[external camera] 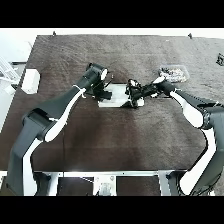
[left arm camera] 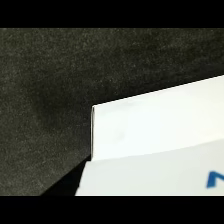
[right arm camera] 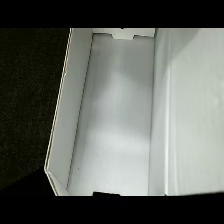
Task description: Fold the box and place the chain.
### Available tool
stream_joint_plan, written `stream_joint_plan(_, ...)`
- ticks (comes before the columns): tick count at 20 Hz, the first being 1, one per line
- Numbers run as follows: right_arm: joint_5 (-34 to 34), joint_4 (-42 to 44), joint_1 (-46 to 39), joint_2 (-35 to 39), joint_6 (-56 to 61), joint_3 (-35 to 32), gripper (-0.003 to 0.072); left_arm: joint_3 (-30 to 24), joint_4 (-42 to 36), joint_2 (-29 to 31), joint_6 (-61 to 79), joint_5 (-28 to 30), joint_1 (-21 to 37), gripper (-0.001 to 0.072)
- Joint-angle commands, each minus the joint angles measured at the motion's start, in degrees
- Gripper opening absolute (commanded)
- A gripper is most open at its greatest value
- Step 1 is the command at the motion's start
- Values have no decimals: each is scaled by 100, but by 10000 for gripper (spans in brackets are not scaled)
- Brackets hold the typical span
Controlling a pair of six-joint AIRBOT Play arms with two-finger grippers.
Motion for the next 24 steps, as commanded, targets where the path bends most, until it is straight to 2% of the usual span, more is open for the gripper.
stream_joint_plan(1, -15, 22, -2, 4, -7, 2, 587, 0, -2, -7, 92, 85, -2, 23)
stream_joint_plan(5, -15, 22, -2, 4, -7, 2, 587, 0, -31, -4, 4, 149, 0, 25)
stream_joint_plan(6, -15, 22, -2, 4, -7, 2, 587, 20, -39, -4, -15, 146, 0, 214)
stream_joint_plan(7, -15, 22, -2, 4, -7, 2, 587, 46, -46, -4, -17, 138, 0, 465)
stream_joint_plan(20, -15, 22, -2, 4, -7, 2, 587, 68, -87, 278, 254, 37, 68, 473)
stream_joint_plan(24, -15, 22, -2, 4, -7, 2, 587, 50, -999, 520, 752, -205, 437, 474)
